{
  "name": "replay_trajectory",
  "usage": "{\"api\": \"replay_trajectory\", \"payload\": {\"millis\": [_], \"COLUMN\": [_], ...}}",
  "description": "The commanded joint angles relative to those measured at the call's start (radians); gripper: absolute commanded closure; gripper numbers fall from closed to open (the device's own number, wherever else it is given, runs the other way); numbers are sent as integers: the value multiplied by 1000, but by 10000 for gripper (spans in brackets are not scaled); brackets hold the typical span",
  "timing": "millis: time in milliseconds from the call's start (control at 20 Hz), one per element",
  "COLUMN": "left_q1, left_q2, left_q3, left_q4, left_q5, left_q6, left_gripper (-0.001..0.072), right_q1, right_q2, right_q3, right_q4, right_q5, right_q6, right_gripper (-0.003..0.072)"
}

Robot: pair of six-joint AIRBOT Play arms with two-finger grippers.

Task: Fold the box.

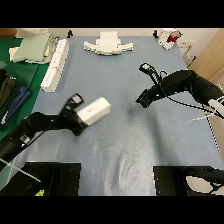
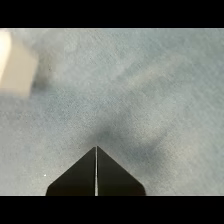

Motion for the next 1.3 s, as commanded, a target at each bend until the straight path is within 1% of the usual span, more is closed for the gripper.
{"api": "replay_trajectory", "payload": {"millis": [0,50,150,250,350,450,550,650,850,950,1050,1250], "left_q1": [322,428,587,685,732,736,736,736,736,735,719,664], "left_q2": [121,120,94,52,2,-60,-133,-208,-339,-397,-455,-573], "left_q3": [1,1,1,1,1,4,22,55,141,183,228,322], "left_q4": [327,325,322,322,322,313,260,194,-10,-82,-105,-105], "left_q5": [-49,-50,-31,25,79,139,177,187,189,189,192,196], "left_q6": [-355,-341,-295,-275,-265,-264,-255,-179,-21,31,50,50], "left_gripper": [204,204,204,204,204,204,204,204,204,204,204,204], "right_q1": [0,0,0,0,0,0,0,0,0,0,0,0], "right_q2": [0,0,0,0,0,0,0,0,0,0,0,0], "right_q3": [1,1,1,1,1,1,1,1,1,1,1,1], "right_q4": [0,0,0,0,0,0,0,0,0,0,0,0], "right_q5": [0,0,0,0,0,0,0,0,0,0,0,0], "right_q6": [0,0,0,0,0,0,0,0,0,0,0,0], "right_gripper": [681,682,681,682,681,681,681,681,682,681,681,682]}}
